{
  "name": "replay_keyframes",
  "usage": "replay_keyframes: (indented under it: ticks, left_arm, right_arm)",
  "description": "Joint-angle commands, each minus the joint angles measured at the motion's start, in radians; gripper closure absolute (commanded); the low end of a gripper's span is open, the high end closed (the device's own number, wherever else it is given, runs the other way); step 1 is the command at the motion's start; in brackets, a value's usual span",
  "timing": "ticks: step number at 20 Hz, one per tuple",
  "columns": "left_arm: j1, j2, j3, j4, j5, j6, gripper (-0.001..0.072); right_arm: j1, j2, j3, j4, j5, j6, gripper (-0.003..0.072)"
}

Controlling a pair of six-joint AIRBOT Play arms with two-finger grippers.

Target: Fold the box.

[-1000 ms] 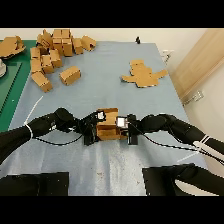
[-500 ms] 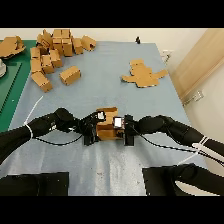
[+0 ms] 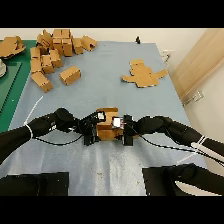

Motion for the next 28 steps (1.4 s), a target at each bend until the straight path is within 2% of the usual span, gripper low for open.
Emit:
replay_keyframes:
  ticks: [1, 5, 9, 10, 11, 12, 14, 17, 19, 21, 23, 26, 28]
  left_arm:
    - [0.000, 0.000, -0.001, -0.001, 0.000, 0.000, 0.0190]
    - [0.000, 0.000, -0.001, -0.001, 0.000, 0.000, 0.0190]
    - [0.000, 0.000, -0.001, -0.001, 0.000, 0.000, 0.0190]
    - [0.000, 0.000, -0.001, -0.001, 0.000, 0.000, 0.0190]
    - [0.000, 0.000, -0.001, -0.001, 0.000, 0.000, 0.0190]
    - [0.000, 0.000, -0.001, -0.001, 0.000, 0.000, 0.0190]
    - [0.000, 0.000, -0.001, -0.001, 0.000, 0.000, 0.0190]
    - [0.000, 0.000, -0.001, -0.001, 0.000, 0.000, 0.0190]
    - [0.000, 0.000, -0.001, -0.001, 0.000, 0.000, 0.0190]
    - [0.000, 0.000, -0.001, -0.001, 0.000, 0.000, 0.0190]
    - [0.000, 0.000, -0.001, -0.001, 0.000, 0.000, 0.0190]
    - [0.000, 0.000, -0.001, -0.001, 0.000, -0.001, 0.0190]
    - [0.000, 0.000, -0.001, -0.001, 0.000, 0.000, 0.0190]
  right_arm:
    - [0.000, 0.000, -0.001, -0.010, -0.011, 0.008, 0.0170]
    - [0.000, 0.026, -0.001, -0.058, -0.042, 0.110, 0.0170]
    - [-0.093, 0.169, -0.001, -0.332, -0.137, 0.596, 0.0170]
    - [-0.135, 0.218, -0.001, -0.389, -0.177, 0.745, 0.0217]
    - [-0.185, 0.274, -0.001, -0.451, -0.232, 0.905, 0.0488]
    - [-0.240, 0.327, -0.001, -0.503, -0.288, 1.072, 0.0681]
    - [-0.350, 0.413, -0.001, -0.545, -0.381, 1.307, 0.0684]
    - [-0.536, 0.462, -0.001, -0.466, -0.476, 1.369, 0.0685]
    - [-0.605, 0.426, -0.016, -0.443, -0.454, 1.417, 0.0685]
    - [-0.613, 0.361, -0.048, -0.434, -0.413, 1.443, 0.0685]
    - [-0.613, 0.276, -0.071, -0.333, -0.392, 1.435, 0.0685]
    - [-0.612, 0.143, -0.076, -0.115, -0.377, 1.302, 0.0685]
    - [-0.590, 0.082, -0.076, -0.034, -0.359, 1.253, 0.0685]
